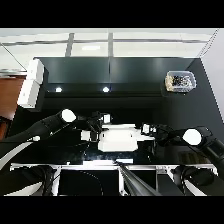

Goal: Fold the box and place the chain.

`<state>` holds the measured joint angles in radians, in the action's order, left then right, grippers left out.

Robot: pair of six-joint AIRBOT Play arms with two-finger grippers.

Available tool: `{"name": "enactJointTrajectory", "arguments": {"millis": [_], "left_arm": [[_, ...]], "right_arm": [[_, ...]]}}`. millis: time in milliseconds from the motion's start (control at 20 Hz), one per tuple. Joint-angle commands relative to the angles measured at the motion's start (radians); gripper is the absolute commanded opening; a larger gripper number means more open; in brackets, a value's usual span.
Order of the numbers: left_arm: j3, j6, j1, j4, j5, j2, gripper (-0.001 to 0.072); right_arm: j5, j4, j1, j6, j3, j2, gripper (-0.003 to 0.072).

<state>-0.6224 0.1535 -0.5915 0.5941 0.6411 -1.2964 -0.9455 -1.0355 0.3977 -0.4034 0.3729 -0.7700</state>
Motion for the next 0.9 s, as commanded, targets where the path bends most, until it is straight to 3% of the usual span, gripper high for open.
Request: {"name": "enactJointTrajectory", "arguments": {"millis": [0,500,850], "left_arm": [[0.021,-0.004,-0.001,0.03,-0.077,0.002,0.0025],[0.022,0.056,-0.001,0.022,0.018,-0.006,0.0027],[0.015,0.056,-0.001,0.023,0.029,-0.006,0.0027]], "right_arm": [[0.01,0.015,0.002,0.017,-0.003,-0.002,0.0657],[0.025,0.113,0.004,0.109,-0.005,-0.008,0.0656],[0.058,0.118,0.111,0.151,-0.005,-0.062,0.0657]]}}
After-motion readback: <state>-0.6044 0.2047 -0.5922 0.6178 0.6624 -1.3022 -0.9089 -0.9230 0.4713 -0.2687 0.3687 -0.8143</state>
